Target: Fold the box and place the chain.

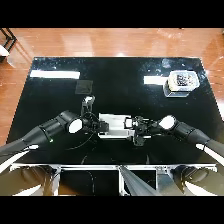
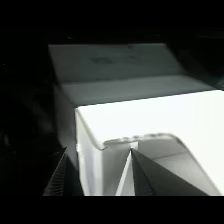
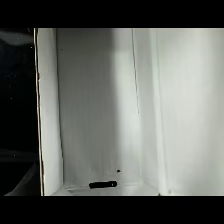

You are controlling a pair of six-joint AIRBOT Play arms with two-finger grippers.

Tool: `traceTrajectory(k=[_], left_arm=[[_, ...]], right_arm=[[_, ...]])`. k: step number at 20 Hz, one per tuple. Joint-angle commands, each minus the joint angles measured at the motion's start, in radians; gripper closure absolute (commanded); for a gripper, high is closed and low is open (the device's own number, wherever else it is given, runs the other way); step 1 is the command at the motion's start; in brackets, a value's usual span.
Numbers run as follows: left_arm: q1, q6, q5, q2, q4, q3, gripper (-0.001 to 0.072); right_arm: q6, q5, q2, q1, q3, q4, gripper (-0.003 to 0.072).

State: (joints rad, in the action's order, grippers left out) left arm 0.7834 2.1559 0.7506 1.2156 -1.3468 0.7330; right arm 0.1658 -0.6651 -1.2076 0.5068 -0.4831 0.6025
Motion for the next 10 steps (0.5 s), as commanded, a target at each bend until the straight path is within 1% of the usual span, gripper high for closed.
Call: traceTrajectory(k=[1, 2, 3, 6, 7, 10], left_arm=[[0.032, 0.082, 0.069, 0.034, -0.09, 0.042, 0.0221], [0.038, 0.083, 0.075, 0.041, -0.09, 0.048, 0.0239], [0.042, 0.103, 0.08, 0.045, -0.093, 0.05, 0.0276], [0.057, 0.177, 0.111, 0.046, -0.15, 0.056, 0.0283], [0.06, 0.192, 0.134, 0.047, -0.174, 0.062, 0.0301], [0.068, 0.216, 0.18, 0.051, -0.208, 0.09, 0.0301]], right_arm=[[0.0, 0.0, 0.0, 0.0, 0.0, 0.0, 0.0322], [0.0, 0.0, 0.0, 0.0, 0.0, 0.0, 0.0322], [0.0, 0.0, 0.0, 0.0, 0.0, 0.0, 0.0322], [0.0, 0.0, 0.0, 0.0, 0.0, 0.0, 0.0322], [0.0, 0.0, 0.0, 0.0, 0.0, 0.0, 0.0322], [0.0, -0.001, 0.0, 0.0, 0.0, 0.0, 0.0322]])
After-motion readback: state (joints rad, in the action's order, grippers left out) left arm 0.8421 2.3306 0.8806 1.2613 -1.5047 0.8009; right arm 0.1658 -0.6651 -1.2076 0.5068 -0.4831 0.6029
